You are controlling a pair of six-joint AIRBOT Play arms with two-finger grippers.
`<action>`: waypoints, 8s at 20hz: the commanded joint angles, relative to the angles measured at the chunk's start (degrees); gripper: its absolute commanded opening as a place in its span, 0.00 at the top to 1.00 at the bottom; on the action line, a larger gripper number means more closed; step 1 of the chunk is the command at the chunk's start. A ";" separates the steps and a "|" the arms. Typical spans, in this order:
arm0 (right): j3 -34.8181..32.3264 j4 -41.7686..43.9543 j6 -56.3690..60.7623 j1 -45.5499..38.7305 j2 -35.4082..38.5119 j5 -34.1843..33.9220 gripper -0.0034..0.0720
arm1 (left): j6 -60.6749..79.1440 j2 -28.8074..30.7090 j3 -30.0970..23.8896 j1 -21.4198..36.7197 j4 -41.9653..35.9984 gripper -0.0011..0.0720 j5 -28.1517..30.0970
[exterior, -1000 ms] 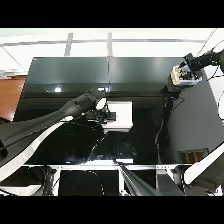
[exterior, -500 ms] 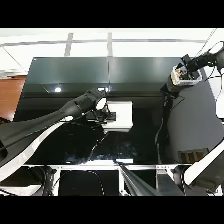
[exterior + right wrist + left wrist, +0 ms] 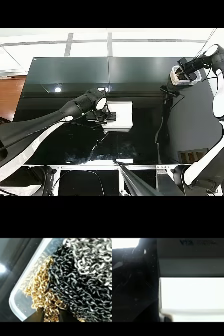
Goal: Fold the box and place the chain.
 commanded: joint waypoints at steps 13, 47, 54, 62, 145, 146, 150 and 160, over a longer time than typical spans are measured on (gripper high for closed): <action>0.09 2.95 -26.84 -0.61 32.81 -3.67 0.95 | 0.02 -0.02 0.04 0.04 0.02 0.95 0.02; -28.57 30.05 -42.05 31.58 55.84 7.78 0.94 | 0.00 -0.02 0.04 0.07 0.02 0.95 0.00; -37.20 28.72 -42.01 34.01 55.71 -2.19 0.94 | 0.00 -0.02 0.04 0.07 0.02 0.95 -0.02; -42.99 25.11 -41.75 34.01 55.71 0.90 0.94 | 0.00 -0.02 0.04 0.09 0.02 0.95 0.04; -59.12 17.90 -36.81 27.26 55.41 -4.61 0.60 | 147.60 11.41 -27.02 20.61 -56.19 0.02 19.34; -59.12 17.88 -36.81 27.32 55.41 -4.96 0.60 | 147.56 11.41 -27.02 20.63 -56.61 0.02 19.65; -59.12 17.90 -36.81 27.43 55.39 -5.55 0.60 | 147.45 11.39 -27.02 20.63 -56.61 0.02 19.74; -59.12 17.88 -36.81 27.41 55.39 -5.64 0.60 | 149.06 11.39 -27.02 20.59 -56.61 0.02 18.32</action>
